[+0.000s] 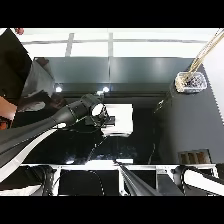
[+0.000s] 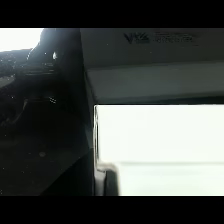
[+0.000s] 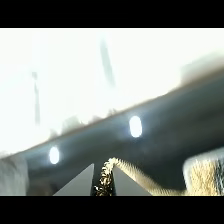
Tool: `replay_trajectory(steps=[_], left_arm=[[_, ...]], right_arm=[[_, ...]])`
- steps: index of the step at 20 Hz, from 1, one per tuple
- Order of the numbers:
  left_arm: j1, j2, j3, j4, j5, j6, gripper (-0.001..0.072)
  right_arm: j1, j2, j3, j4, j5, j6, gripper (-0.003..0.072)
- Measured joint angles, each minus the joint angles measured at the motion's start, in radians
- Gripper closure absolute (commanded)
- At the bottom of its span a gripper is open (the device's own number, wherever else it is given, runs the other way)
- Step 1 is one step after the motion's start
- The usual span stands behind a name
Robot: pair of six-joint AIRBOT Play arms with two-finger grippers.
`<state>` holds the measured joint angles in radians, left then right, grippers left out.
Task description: Fold the box and place the chain.
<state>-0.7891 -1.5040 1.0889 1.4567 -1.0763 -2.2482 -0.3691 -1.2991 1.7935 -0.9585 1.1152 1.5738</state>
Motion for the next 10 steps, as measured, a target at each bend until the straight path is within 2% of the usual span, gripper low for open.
replay_trajectory(steps=[5,10], left_arm=[[0.0,0.0,0.0,0.0,0.0,0.0,0.0681],[0.0,0.0,0.0,0.0,-0.001,0.0,0.0681]], right_arm=[[-0.002,0.084,0.195,0.096,0.078,-0.038,0.0667],[0.014,0.128,0.258,0.232,0.174,-0.067,0.0666]])
